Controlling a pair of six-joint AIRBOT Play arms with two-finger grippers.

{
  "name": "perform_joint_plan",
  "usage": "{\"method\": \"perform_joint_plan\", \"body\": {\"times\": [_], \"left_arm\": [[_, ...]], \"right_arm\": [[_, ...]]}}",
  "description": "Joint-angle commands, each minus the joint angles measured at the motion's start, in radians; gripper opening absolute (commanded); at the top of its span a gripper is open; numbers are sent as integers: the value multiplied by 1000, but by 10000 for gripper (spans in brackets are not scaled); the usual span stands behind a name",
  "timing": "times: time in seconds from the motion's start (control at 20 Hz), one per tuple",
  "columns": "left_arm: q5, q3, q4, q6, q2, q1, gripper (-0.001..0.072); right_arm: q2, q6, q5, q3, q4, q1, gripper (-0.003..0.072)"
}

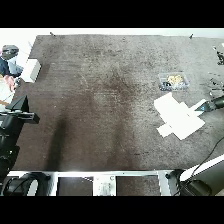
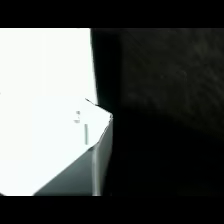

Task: Fold the box and place the chain.

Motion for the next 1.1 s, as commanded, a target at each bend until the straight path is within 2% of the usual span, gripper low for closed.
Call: {"method": "perform_joint_plan", "body": {"times": [0.0, 0.2, 0.45, 0.6, 0.8, 0.9, 1.05], "left_arm": [[0, 0, 0, 0, 1, -1, 13], [0, 0, 0, 0, 1, -1, 13], [0, 0, 0, 0, 1, -1, 13], [0, 0, 0, 0, 1, -1, 13], [0, 0, 0, 0, 1, -1, 13], [0, 0, 0, 0, 1, -1, 13], [0, 0, 0, 0, 1, -1, 13]], "right_arm": [[33, 23, 11, -42, 97, 3, 38], [135, 38, 10, -226, 190, 3, 11], [325, 37, -2, -607, 410, 58, 11], [436, 37, -143, -815, 526, 148, 10], [567, 27, -409, -1044, 724, 328, 10], [610, 34, -562, -1105, 794, 423, 10], [626, 10, -723, -1130, 964, 563, 10]]}}
